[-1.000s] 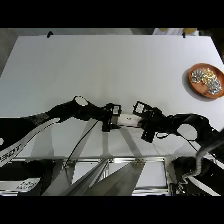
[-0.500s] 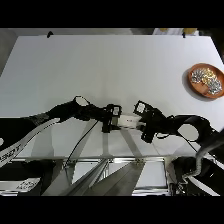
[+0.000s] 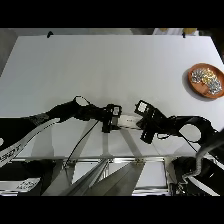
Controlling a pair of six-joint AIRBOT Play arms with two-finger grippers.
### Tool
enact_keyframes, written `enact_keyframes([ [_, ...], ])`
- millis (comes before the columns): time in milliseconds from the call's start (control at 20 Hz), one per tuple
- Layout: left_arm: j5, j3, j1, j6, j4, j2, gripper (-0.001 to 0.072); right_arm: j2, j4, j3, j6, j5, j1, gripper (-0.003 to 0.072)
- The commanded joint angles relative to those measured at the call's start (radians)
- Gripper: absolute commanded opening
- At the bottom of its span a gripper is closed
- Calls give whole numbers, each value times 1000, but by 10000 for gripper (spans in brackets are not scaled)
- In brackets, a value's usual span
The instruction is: Fold the box and place the chain.
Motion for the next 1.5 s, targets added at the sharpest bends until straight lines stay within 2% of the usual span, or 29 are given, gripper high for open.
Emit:
enact_keyframes([
  [0,1,0,0,-1,0,0,15,-37,1,-1,4,4,1,36],
  [800,1,0,0,-1,0,0,15,-130,10,-2,8,60,1,18],
  [1100,1,0,0,-1,0,0,15,-71,14,25,24,24,0,17],
  [1300,1,0,0,-1,0,0,15,-14,-118,99,180,17,0,15],
  [1450,1,0,0,-1,0,0,15,-5,-211,167,287,89,-74,14],
])
